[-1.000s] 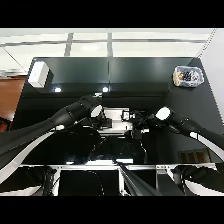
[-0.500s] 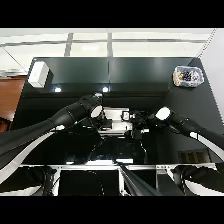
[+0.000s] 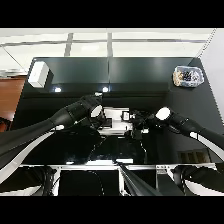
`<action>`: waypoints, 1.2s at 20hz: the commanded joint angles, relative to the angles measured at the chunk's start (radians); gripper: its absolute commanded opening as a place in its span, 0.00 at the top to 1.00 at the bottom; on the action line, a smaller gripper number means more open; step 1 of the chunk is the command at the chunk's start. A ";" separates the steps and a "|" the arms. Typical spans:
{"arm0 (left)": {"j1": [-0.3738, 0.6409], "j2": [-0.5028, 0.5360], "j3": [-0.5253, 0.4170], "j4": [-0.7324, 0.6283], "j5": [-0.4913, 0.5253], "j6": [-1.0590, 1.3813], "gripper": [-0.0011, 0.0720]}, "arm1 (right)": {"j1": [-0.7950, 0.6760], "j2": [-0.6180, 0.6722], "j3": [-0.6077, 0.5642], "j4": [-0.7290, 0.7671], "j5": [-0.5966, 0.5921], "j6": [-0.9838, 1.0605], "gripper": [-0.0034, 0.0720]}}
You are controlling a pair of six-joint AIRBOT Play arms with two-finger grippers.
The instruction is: Fold the box and place the chain.
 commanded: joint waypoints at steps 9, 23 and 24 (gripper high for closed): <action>0.000 0.000 0.001 -0.006 0.010 -0.006 0.95 | -0.001 0.006 0.001 -0.008 -0.027 0.025 0.00; 0.000 0.000 0.001 -0.006 0.008 -0.006 0.95 | -0.002 0.163 0.010 -0.238 0.118 0.167 0.42; 0.000 0.000 0.001 -0.007 0.009 -0.006 0.95 | -0.002 0.163 0.010 -0.209 0.119 0.166 0.58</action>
